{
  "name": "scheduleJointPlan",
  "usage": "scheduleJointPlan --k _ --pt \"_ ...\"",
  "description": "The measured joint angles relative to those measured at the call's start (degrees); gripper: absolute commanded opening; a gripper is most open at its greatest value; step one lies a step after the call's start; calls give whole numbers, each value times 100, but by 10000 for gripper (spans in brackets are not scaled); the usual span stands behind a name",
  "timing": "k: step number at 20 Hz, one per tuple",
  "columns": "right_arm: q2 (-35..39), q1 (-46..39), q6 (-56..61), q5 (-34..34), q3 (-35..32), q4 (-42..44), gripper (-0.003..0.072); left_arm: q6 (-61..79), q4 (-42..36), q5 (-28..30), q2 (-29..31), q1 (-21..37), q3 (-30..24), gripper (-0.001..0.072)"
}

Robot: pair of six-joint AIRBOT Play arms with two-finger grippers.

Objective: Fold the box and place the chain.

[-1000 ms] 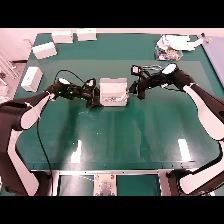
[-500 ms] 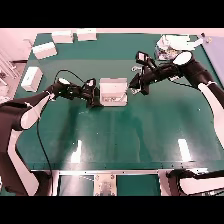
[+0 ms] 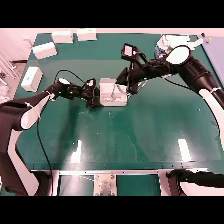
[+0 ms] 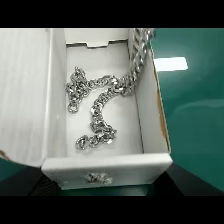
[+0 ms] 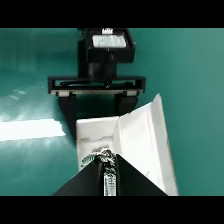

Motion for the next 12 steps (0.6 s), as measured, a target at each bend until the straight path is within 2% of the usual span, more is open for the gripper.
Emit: scheduleJointPlan --k 6,12 --pt "9 507 474 -765 59 -160 6 -2 0 0 0 0 0 468" --pt "-525 597 946 -931 68 -391 6 -2 0 0 0 0 0 468"
